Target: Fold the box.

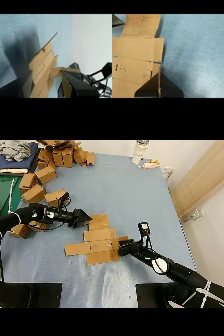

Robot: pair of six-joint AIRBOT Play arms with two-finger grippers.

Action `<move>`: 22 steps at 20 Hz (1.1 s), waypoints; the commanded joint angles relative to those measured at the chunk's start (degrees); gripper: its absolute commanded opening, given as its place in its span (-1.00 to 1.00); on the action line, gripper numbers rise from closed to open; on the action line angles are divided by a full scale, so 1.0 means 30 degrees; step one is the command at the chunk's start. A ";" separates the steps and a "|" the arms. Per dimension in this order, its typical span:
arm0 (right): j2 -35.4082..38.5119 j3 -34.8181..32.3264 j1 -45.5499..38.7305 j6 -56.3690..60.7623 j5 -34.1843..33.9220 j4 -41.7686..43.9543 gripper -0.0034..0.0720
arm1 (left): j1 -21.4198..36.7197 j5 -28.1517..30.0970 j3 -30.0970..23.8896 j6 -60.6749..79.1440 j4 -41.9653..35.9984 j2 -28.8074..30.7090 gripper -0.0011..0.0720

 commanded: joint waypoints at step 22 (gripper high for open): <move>-0.0007 0.0007 0.0444 -0.0007 -0.0539 -0.0364 -0.90 | -0.1319 0.1719 0.1282 -0.0335 0.2754 -0.0474 0.48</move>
